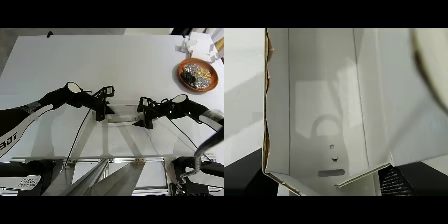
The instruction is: Fold the box and place the chain.
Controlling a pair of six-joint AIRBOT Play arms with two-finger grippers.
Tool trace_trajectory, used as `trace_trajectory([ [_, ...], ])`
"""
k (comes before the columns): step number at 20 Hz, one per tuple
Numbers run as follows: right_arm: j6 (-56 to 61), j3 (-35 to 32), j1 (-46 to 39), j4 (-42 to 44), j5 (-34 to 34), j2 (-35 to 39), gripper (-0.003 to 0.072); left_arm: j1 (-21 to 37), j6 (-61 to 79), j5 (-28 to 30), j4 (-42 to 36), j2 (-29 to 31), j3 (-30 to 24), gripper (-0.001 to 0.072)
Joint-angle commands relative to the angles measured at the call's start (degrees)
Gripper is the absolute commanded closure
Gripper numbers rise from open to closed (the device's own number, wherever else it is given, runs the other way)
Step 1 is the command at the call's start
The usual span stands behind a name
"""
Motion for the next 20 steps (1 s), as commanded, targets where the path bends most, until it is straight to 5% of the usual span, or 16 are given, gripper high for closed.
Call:
trace_trajectory([
  [1, 0.0, 0.0, -0.96, -1.22, -1.14, 0.02, 0.0137, 0.02, -0.02, 0.04, 0.0, 0.04, 0.02, 0.0698],
  [15, -4.81, -1.29, 1.03, 1.66, -4.7, -0.04, 0.016, 0.02, 0.0, 0.04, 0.0, 0.04, 0.02, 0.0698],
  [20, -4.85, -1.29, 0.81, 1.7, -3.76, -0.02, 0.0049, 0.02, 0.0, 0.04, 0.0, 0.04, 0.02, 0.0698],
])
